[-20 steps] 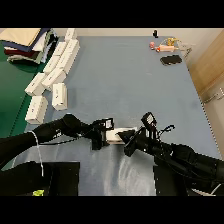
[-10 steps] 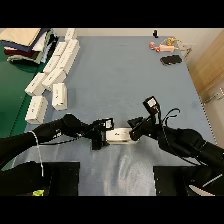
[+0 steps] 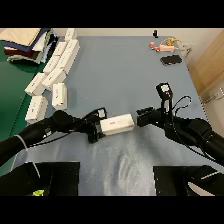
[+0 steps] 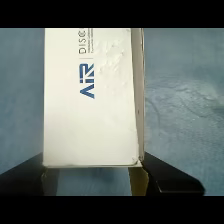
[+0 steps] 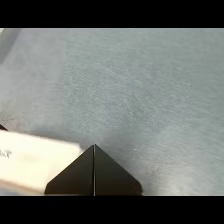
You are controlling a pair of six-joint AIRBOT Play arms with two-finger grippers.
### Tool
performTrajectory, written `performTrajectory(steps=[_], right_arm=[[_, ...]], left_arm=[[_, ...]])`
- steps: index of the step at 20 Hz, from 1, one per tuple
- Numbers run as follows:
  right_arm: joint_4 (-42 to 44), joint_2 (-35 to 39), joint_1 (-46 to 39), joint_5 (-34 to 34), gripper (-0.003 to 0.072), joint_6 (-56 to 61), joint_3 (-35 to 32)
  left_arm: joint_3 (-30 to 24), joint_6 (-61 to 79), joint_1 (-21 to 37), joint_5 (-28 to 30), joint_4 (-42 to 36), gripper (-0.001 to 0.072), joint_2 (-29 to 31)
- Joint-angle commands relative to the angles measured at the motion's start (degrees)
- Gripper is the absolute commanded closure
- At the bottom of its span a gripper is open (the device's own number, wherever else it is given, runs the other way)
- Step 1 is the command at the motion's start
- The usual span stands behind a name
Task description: Fold the box.
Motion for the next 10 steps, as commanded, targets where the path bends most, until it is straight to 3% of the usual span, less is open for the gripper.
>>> performTrajectory(steps=[1,5,10], right_arm=[[0.0,0.1,-0.9,-0.4,0.0683,1.2,0.3],[-2.0,0.1,-0.9,-0.4,0.0683,1.1,0.3],[-5.9,0.1,-0.9,-0.3,0.0683,1.1,0.3]], left_arm=[[0.0,-28.1,9.1,-3.0,17.9,0.0183,8.3],[0.0,-51.3,23.2,-12.2,32.0,0.0183,16.9],[0.0,-53.5,34.7,-28.6,32.5,0.0182,20.1]])
